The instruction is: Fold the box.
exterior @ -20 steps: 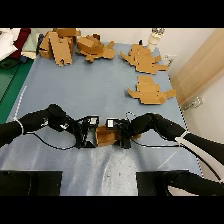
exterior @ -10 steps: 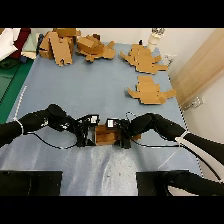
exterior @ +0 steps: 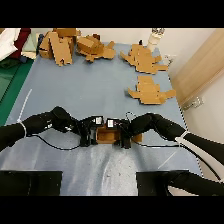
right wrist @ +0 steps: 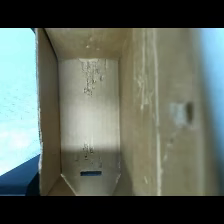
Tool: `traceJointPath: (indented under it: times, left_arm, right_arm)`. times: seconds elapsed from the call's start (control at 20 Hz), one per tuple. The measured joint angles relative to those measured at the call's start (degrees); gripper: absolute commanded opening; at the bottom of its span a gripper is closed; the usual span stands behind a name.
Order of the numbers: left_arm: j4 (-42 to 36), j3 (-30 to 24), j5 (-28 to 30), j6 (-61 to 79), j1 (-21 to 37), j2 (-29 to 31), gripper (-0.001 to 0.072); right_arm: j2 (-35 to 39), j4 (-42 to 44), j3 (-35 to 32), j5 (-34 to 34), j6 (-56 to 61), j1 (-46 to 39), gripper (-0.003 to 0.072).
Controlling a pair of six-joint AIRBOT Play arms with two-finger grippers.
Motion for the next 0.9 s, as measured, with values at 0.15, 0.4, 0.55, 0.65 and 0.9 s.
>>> traceJointPath:
  times: [0.15,0.4,0.55,0.65,0.9]
  left_arm:
    - [0.4,0.0,1.6,-0.7,-0.9,0.0,0.0696]
    - [0.7,0.0,3.1,-1.1,-1.3,0.0,0.0697]
    - [0.7,0.0,3.3,-1.2,-1.4,0.0,0.0696]
    - [0.7,0.0,3.4,-1.2,-1.4,0.0,0.0696]
    - [-0.3,0.0,3.7,-1.3,-1.5,0.0,0.0696]
  right_arm:
    - [0.0,0.0,0.0,0.0,0.0,0.0,0.0594]
    - [0.0,0.0,0.0,0.0,0.0,0.0,0.0595]
    - [0.0,0.0,0.0,0.0,0.0,0.0,0.0595]
    - [0.0,0.0,0.0,0.0,0.0,0.0,0.0594]
    - [0.0,0.0,0.0,0.0,0.1,0.0,0.0594]
